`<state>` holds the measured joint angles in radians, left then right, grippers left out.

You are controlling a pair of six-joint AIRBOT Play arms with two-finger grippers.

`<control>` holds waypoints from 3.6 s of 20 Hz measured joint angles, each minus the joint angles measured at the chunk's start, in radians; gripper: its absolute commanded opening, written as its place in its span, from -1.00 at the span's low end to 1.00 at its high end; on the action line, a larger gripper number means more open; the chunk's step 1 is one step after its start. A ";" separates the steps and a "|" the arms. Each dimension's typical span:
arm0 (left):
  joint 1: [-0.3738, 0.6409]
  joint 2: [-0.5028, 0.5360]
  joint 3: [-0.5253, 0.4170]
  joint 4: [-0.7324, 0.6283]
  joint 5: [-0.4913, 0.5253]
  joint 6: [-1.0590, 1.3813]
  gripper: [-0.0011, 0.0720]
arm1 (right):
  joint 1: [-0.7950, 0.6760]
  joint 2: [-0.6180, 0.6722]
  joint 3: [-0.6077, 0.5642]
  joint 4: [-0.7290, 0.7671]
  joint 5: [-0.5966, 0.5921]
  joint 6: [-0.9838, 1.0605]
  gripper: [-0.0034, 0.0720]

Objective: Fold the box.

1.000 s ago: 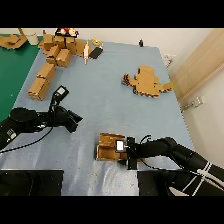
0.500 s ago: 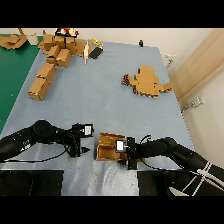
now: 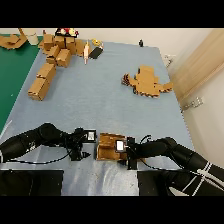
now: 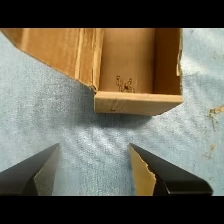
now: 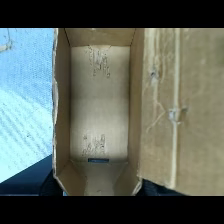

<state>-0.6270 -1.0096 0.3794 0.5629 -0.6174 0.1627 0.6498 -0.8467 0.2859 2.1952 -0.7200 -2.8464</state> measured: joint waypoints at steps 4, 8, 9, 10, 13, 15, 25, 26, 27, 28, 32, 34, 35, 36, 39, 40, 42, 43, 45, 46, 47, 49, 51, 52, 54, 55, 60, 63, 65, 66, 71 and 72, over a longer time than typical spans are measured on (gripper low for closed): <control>-0.003 -0.001 0.000 -0.002 -0.029 -0.002 0.90 | 0.000 0.000 0.000 0.000 0.000 0.000 0.46; -0.031 0.000 0.011 -0.016 -0.042 -0.002 0.91 | 0.000 0.000 0.000 0.000 0.000 0.000 0.46; -0.044 0.000 0.014 -0.022 -0.043 -0.002 0.91 | 0.000 0.000 0.000 0.000 0.000 0.000 0.46; -0.055 0.000 0.015 -0.027 -0.043 -0.002 0.91 | 0.000 0.000 0.000 0.000 0.000 0.000 0.46; -0.079 0.000 0.019 -0.037 -0.044 -0.002 0.91 | 0.000 0.000 0.000 0.000 0.000 0.000 0.46; -0.085 0.000 0.020 -0.046 -0.043 -0.003 0.91 | 0.000 0.000 0.000 0.000 0.000 0.000 0.47; -0.109 -0.029 0.024 -0.090 -0.037 -0.003 0.91 | 0.000 0.000 0.000 0.000 0.000 0.000 0.47; -0.117 -0.032 0.025 -0.092 -0.034 -0.003 0.91 | 0.000 0.000 0.000 0.000 0.000 0.000 0.47; -0.124 -0.034 0.025 -0.093 -0.028 -0.003 0.91 | 0.000 0.000 0.000 0.000 0.000 0.000 0.47; -0.132 -0.036 0.026 -0.094 -0.026 -0.003 0.91 | 0.000 0.000 0.000 0.000 0.000 0.000 0.47; -0.153 -0.059 0.026 -0.101 -0.003 -0.003 0.91 | 0.000 0.000 0.000 0.000 0.000 0.000 0.47; -0.160 -0.070 0.027 -0.109 0.007 -0.003 0.91 | 0.000 0.000 0.000 0.000 0.000 0.000 0.47; -0.161 -0.075 0.029 -0.120 0.010 -0.003 0.91 | 0.000 0.000 0.000 0.000 0.000 0.000 0.46; -0.162 -0.079 0.032 -0.126 0.013 -0.003 0.91 | 0.000 0.000 0.000 0.000 0.000 0.000 0.47; -0.164 -0.084 0.036 -0.143 0.028 -0.003 0.91 | 0.000 0.000 0.000 0.000 0.000 0.000 0.46; -0.164 -0.086 0.037 -0.146 0.029 -0.003 0.91 | 0.000 0.000 0.000 0.000 0.000 0.000 0.46; -0.166 -0.087 0.038 -0.150 0.033 -0.003 0.91 | 0.000 0.000 0.000 0.000 0.001 0.000 0.46; -0.166 -0.087 0.038 -0.153 0.036 -0.003 0.91 | 0.000 0.000 0.000 0.000 0.001 0.000 0.47; -0.166 -0.087 0.038 -0.156 0.037 -0.003 0.90 | 0.000 0.000 0.000 0.000 0.001 0.000 0.47; -0.166 -0.087 0.038 -0.157 0.037 -0.003 0.90 | 0.000 0.000 0.000 0.000 0.002 0.001 0.46; -0.166 -0.088 0.038 -0.157 0.037 -0.003 0.90 | 0.000 0.000 0.000 0.000 0.002 0.000 0.46; -0.166 -0.088 0.038 -0.158 0.039 -0.003 0.90 | 0.000 0.000 0.000 0.000 0.003 0.001 0.47; -0.166 -0.094 0.038 -0.161 0.040 -0.003 0.90 | 0.000 0.000 0.000 0.000 0.005 0.001 0.46; -0.166 -0.099 0.040 -0.161 0.040 -0.003 0.90 | 0.000 0.000 0.000 0.000 0.005 0.001 0.46; -0.171 -0.108 0.045 -0.161 0.040 -0.003 0.90 | 0.000 0.000 0.000 0.000 0.005 0.001 0.46; -0.173 -0.112 0.047 -0.163 0.043 -0.004 0.90 | 0.000 0.000 0.000 0.000 0.005 0.001 0.47; -0.182 -0.119 0.051 -0.163 0.046 -0.005 0.43 | 0.000 0.000 0.000 0.000 0.005 0.001 0.47; -0.183 -0.121 0.051 -0.163 0.048 -0.005 0.43 | 0.000 0.000 0.000 0.000 0.005 0.001 0.46; -0.183 -0.121 0.051 -0.163 0.048 -0.005 0.43 | 0.000 0.000 0.000 0.000 0.005 0.001 0.46; -0.183 -0.121 0.051 -0.163 0.048 -0.005 0.43 | 0.000 0.000 0.000 0.000 0.005 0.000 0.46; -0.183 -0.121 0.051 -0.163 0.049 -0.006 0.43 | 0.000 0.000 0.000 0.000 0.005 0.000 0.47; -0.183 -0.121 0.051 -0.163 0.049 -0.006 0.43 | 0.000 0.000 0.000 0.000 0.005 0.000 0.47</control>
<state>-0.8104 -1.1309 0.4301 0.4004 -0.5682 0.1570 0.6498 -0.8467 0.2863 2.1952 -0.7155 -2.8460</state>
